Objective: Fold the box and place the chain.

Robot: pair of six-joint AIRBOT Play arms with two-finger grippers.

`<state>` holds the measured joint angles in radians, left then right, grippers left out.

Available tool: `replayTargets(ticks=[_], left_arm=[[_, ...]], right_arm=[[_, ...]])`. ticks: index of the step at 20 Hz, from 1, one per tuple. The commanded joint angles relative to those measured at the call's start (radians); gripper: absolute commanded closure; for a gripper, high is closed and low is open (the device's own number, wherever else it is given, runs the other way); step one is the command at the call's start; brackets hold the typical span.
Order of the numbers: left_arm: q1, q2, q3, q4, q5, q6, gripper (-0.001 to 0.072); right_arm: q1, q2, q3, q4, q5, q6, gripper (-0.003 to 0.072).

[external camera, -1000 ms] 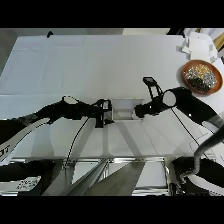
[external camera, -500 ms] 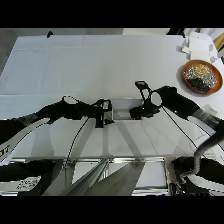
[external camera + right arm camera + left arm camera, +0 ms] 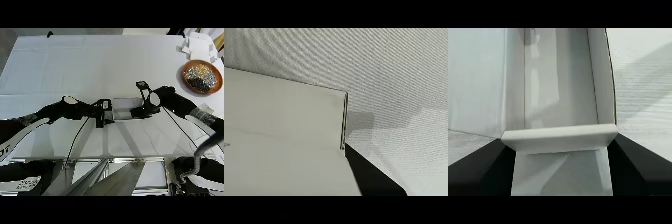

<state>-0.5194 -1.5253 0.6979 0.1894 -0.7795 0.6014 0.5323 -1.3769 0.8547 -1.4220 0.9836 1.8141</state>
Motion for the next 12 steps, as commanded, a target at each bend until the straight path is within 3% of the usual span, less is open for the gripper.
replayTargets(ticks=[1,2,4,12], left_arm=[[0.0,0.0,0.0,0.006,0.005,0.003,0.0559],[0.0,0.0,0.0,0.006,0.005,0.003,0.0559],[0.0,0.0,0.0,0.005,0.005,0.003,0.0559],[0.0,0.001,0.0,0.006,0.005,0.003,0.0559]], right_arm=[[0.014,-0.003,0.001,-0.009,-0.001,-0.004,0.0674],[0.021,-0.006,0.001,-0.011,-0.001,-0.005,0.0672],[0.03,-0.007,0.001,-0.011,-0.018,-0.005,0.0465],[0.029,-0.012,0.001,-0.099,-0.027,0.048,0.0463]])
